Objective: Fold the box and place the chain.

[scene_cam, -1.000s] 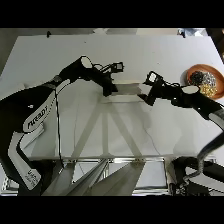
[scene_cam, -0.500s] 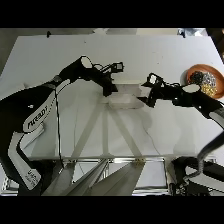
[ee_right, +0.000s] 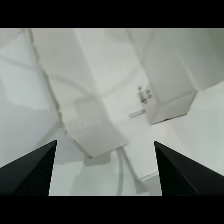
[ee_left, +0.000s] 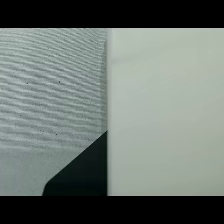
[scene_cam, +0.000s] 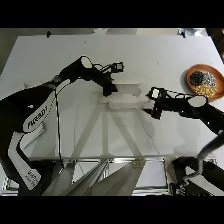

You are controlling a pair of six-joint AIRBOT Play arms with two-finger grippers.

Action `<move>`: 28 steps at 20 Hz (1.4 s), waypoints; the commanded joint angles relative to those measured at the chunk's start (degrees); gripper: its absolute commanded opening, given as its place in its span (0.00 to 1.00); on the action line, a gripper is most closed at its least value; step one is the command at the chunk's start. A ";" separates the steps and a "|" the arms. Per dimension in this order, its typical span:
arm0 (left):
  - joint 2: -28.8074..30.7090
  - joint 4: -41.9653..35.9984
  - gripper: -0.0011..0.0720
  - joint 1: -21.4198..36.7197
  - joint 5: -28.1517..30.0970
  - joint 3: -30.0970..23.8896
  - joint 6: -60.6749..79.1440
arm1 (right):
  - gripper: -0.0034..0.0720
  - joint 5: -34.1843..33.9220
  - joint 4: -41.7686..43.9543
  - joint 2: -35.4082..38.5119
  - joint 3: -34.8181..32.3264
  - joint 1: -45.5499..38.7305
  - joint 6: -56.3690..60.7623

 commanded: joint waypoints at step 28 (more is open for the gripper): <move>-0.04 0.00 0.03 -0.04 0.02 0.00 -0.02 | 0.95 -8.83 23.69 -12.33 6.14 3.30 -19.37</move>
